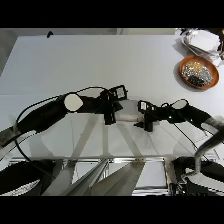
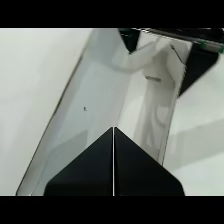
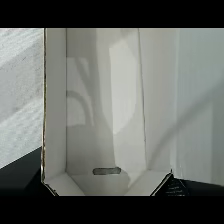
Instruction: Fold the box and place the chain.
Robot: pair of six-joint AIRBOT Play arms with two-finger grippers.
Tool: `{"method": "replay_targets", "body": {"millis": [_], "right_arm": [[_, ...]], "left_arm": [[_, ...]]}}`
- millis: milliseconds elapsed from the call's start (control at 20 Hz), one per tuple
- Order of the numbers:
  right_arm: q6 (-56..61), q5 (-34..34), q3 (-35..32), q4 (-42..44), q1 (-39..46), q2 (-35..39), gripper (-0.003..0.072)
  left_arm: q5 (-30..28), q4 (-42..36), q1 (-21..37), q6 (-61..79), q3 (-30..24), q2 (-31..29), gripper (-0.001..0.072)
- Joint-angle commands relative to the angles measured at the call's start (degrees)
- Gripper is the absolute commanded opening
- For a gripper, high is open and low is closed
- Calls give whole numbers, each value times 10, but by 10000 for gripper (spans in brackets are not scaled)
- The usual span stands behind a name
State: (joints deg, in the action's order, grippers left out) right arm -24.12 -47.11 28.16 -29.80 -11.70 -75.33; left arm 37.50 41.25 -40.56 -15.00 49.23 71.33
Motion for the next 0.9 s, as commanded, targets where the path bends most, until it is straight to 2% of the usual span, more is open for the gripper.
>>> {"method": "replay_targets", "body": {"millis": [0, 150, 250, 400, 500, 600, 750, 850], "right_arm": [[1, 0, 0, 1, 0, 0, 297], [1, 0, 0, 1, 0, 0, 297], [1, 0, 0, 1, 0, 0, 297], [1, 0, 0, 1, 0, 0, 297], [1, 0, 0, 1, 0, 0, 297], [1, 0, 0, 1, 0, 0, 297], [1, 0, 0, 1, 0, 0, 297], [1, 0, 0, 1, 0, 0, 297]], "left_arm": [[68, -42, 56, 100, 1, -14, 3], [114, -177, 146, 219, 1, -6, 2], [164, -240, 199, 273, 1, 12, 1], [244, -259, 243, 307, 1, 54, 1], [281, -259, 250, 324, 1, 71, 2], [286, -265, 251, 352, 1, 74, 2], [223, -277, 265, 369, 1, 79, 2], [225, -276, 272, 369, 1, 99, 2]]}}
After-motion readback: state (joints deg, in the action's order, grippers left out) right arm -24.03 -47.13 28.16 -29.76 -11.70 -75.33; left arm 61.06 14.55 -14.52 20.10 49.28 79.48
